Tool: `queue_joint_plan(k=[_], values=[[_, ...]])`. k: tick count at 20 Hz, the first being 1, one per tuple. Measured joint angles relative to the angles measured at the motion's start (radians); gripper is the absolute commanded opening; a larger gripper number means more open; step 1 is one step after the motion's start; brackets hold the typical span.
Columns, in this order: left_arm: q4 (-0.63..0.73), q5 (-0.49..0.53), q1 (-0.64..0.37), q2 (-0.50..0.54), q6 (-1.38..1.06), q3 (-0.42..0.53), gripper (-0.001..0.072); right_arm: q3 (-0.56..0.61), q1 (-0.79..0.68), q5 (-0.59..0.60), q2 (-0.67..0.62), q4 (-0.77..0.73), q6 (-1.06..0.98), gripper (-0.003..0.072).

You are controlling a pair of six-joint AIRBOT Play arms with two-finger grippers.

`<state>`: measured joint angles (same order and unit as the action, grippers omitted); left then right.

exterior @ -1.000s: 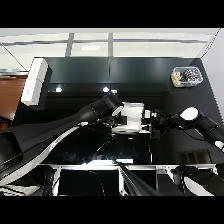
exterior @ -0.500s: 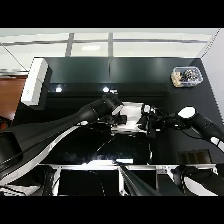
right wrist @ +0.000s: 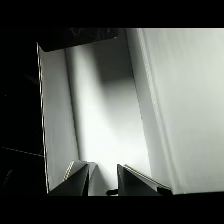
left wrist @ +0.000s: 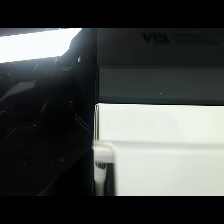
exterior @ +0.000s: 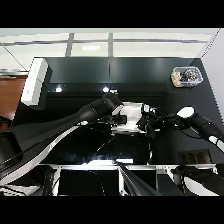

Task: Fold the box and place the chain.

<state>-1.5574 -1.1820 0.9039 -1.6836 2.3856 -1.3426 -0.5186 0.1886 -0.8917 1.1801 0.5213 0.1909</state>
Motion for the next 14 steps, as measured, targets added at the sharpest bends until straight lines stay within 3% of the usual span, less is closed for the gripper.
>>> queue_joint_plan(k=[1,2,3,4,5,6,9,14], values=[[0.002,0.001,0.000,0.000,0.000,0.000,0.0026,0.000,0.000,0.002,0.000,0.000,0.001,0.0385],[0.002,0.000,0.000,0.000,0.000,0.000,0.0026,0.000,0.000,0.006,0.000,-0.001,0.000,0.0237],[0.003,0.000,0.000,0.000,0.000,0.000,0.0026,0.000,0.000,0.011,0.000,0.000,0.000,0.0214],[0.003,0.000,0.000,0.000,0.001,0.000,0.0026,0.000,0.000,0.013,0.000,0.000,0.000,0.0359],[0.003,0.001,0.000,0.000,0.002,0.000,0.0026,0.000,0.000,0.014,0.000,-0.001,0.000,0.0369],[0.003,0.001,0.000,0.000,0.002,0.000,0.0026,0.000,0.000,0.018,0.000,-0.003,0.000,0.0155],[0.003,0.001,0.000,0.000,0.003,0.000,0.0026,0.000,0.000,0.020,0.000,-0.005,0.001,0.0013],[0.003,0.002,0.000,0.000,0.003,0.000,0.0026,-0.014,-0.025,0.010,-0.037,0.042,-0.137,0.0013]])
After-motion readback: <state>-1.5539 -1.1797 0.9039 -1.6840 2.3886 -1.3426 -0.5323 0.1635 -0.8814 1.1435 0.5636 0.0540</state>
